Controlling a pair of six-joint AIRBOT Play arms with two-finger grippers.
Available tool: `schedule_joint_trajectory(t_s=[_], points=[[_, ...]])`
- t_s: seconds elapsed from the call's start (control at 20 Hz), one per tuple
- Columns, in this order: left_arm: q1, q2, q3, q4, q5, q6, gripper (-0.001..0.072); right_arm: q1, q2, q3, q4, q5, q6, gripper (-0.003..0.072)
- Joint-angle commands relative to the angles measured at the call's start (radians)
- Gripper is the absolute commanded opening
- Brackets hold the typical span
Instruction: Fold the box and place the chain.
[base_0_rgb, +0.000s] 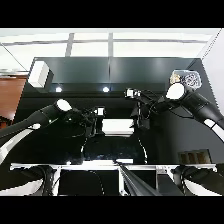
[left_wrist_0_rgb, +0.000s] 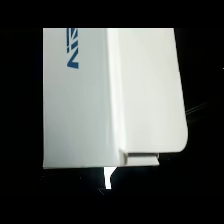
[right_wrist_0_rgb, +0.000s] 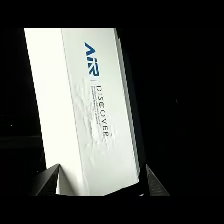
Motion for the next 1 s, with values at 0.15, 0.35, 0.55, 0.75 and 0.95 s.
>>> schedule_joint_trajectory(t_s=[0.15,0.35,0.55,0.75,0.95], points=[[0.000,0.000,0.001,0.000,0.000,0.001,0.0404,0.001,0.000,-0.001,0.055,-0.013,-0.004,0.0618],[0.000,0.000,0.001,0.000,0.000,0.000,0.0404,0.011,-0.001,-0.003,0.043,-0.015,-0.010,0.0618],[0.000,0.000,0.001,0.000,0.000,0.001,0.0403,0.011,-0.001,-0.003,0.043,-0.032,-0.010,0.0617],[0.000,0.000,0.001,0.000,0.000,0.000,0.0404,0.011,0.000,-0.003,0.043,-0.036,-0.010,0.0617],[0.000,0.000,0.001,0.000,0.000,0.000,0.0404,0.011,0.000,-0.003,0.042,-0.047,-0.010,0.0617]])
